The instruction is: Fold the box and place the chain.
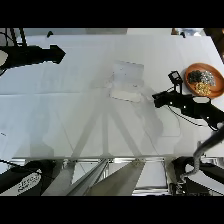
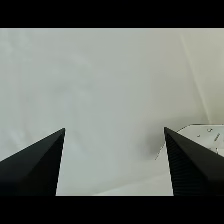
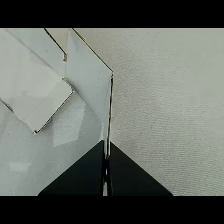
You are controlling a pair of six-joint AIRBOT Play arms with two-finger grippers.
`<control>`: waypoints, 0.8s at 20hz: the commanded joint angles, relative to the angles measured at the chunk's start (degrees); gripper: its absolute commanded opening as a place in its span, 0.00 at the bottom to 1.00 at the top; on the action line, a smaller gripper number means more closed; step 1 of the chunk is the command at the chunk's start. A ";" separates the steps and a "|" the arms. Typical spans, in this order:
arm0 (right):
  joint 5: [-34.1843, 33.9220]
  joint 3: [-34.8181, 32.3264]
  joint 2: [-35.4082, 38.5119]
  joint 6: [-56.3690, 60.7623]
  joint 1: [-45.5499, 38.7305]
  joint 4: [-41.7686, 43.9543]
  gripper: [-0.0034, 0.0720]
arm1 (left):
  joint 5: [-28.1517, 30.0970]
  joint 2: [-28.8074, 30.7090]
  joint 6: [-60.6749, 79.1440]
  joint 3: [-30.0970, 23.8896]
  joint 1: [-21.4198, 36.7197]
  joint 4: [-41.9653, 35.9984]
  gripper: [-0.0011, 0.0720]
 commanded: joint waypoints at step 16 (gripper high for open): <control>0.09 -0.02 -0.04 -0.07 0.07 0.07 0.06 | -3.54 -0.31 0.04 0.02 -0.04 0.66 0.97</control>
